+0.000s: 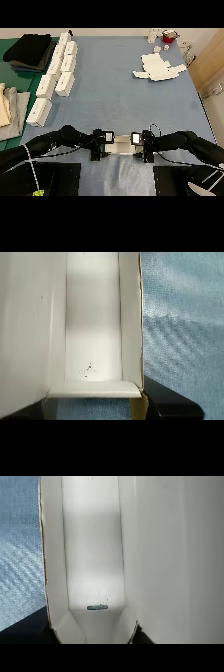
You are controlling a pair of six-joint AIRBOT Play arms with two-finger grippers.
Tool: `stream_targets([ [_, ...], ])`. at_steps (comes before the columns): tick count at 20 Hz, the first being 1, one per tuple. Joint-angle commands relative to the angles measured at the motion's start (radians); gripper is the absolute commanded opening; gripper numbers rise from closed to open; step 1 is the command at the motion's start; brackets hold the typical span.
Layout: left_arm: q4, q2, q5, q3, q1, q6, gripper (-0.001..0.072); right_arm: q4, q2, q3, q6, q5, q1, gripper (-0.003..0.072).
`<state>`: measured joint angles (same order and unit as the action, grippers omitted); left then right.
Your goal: Fold the box.
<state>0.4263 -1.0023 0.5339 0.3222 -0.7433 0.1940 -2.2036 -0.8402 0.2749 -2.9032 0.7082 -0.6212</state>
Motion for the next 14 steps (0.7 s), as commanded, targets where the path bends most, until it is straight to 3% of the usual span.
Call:
stream_targets([
  [1, 0.0, 0.0, 0.0, 0.0, 0.001, 0.0, 0.0458, 0.0, 0.0, 0.0, 0.0, 0.0, 0.0, 0.0435],
  [9, 0.0, 0.0, 0.0, 0.0, 0.001, 0.0, 0.0458, 0.0, 0.0, 0.0, 0.0, -0.001, 0.0, 0.0434],
  [11, 0.0, 0.0, 0.0, 0.0, 0.001, 0.0, 0.0458, 0.001, 0.0, 0.001, 0.0, -0.001, 0.0, 0.0511],
  [13, 0.0, 0.0, 0.0, 0.0, 0.001, 0.0, 0.0458, 0.001, 0.0, 0.01, 0.006, 0.002, 0.001, 0.0719],
  [14, 0.0, 0.0, 0.0, 0.0, 0.001, 0.0, 0.0458, 0.01, 0.0, 0.02, 0.023, 0.011, 0.001, 0.072],
])
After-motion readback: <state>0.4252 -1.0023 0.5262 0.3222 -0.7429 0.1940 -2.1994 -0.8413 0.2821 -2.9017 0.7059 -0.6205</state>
